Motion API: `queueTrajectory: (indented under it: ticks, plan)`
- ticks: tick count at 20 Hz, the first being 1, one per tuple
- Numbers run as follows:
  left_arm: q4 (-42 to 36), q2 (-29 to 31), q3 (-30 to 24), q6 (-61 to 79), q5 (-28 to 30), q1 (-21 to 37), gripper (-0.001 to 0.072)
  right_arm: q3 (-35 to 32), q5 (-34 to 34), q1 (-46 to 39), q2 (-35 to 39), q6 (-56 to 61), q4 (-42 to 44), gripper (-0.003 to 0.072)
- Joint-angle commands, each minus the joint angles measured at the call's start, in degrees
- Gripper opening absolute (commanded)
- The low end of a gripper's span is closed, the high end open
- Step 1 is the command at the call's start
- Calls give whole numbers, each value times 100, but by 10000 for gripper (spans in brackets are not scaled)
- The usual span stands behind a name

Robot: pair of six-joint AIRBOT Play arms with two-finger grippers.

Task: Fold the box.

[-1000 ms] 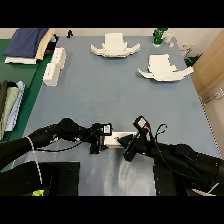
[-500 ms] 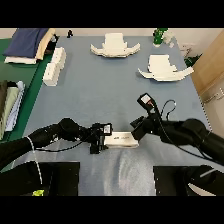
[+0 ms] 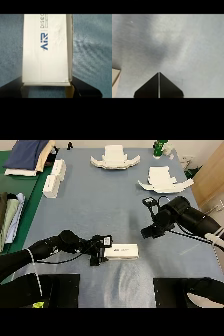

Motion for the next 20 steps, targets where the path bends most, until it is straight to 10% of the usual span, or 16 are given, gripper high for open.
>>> queueTrajectory:
  ticks: [1,9,15,20]
  plan:
    - [-2,-2,0,57,20,-2,447,127,-424,-42,-267,330,-9,21]
    - [695,1196,24,-1974,17,903,447,127,-426,-42,-267,330,-11,21]
    - [4304,2559,24,-6424,-4,3547,447,127,-424,-42,-267,330,-11,21]
    - [4452,2111,26,-6902,37,5700,447,127,-424,-42,-267,330,-11,21]
